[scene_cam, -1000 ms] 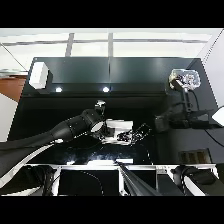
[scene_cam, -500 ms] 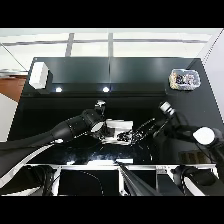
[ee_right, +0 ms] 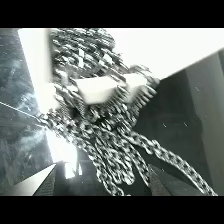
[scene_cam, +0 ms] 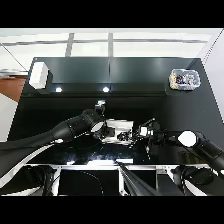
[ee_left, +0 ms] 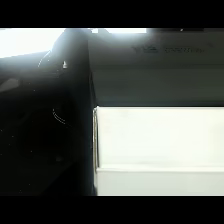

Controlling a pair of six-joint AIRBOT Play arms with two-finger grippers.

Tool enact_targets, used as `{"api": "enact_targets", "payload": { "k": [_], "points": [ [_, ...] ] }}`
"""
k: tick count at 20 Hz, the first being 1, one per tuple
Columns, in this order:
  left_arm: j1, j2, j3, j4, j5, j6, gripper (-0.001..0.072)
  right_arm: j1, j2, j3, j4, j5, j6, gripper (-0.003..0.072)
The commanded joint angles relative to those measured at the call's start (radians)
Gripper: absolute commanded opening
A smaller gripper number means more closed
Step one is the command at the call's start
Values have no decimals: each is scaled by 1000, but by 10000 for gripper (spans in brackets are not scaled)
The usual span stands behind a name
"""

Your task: Fold the box and place the chain.

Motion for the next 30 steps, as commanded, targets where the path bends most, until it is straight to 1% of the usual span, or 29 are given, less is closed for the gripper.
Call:
{"api": "enact_targets", "payload": {
  "k": [1,5,9,12,18,19,20,21,22,23,24,26,28,29,30],
  "points": [
    [1,0,0,0,0,0,35,10,-46,-1,95,-18,-118,710],
    [1,0,0,0,0,0,35,10,-82,-1,114,-57,-140,705],
    [1,0,0,0,-1,0,35,10,-98,-1,114,-57,-153,704],
    [1,0,0,0,-12,0,35,10,-131,1,115,-100,-153,704],
    [1,0,0,0,-16,0,35,10,-159,6,179,-113,-182,702],
    [1,0,0,0,-16,0,35,10,-159,6,178,-103,-182,676],
    [1,0,0,0,-16,0,35,10,-159,6,178,-92,-182,507],
    [1,0,0,0,-16,0,35,10,-159,6,178,-82,-182,359],
    [1,0,0,0,-16,0,35,10,-159,6,178,-72,-182,281],
    [1,0,0,0,-16,0,35,10,-159,6,178,-62,-182,161],
    [1,0,0,0,-16,0,35,10,-159,6,178,-53,-182,59],
    [1,0,0,0,-15,0,35,10,-157,8,178,-52,-159,59],
    [1,0,0,0,-14,0,35,10,-154,37,158,-39,-36,59],
    [1,0,0,0,-15,0,35,10,-153,62,105,-8,49,58],
    [1,0,0,0,-15,0,35,10,-153,87,35,27,130,31]
  ]
}}
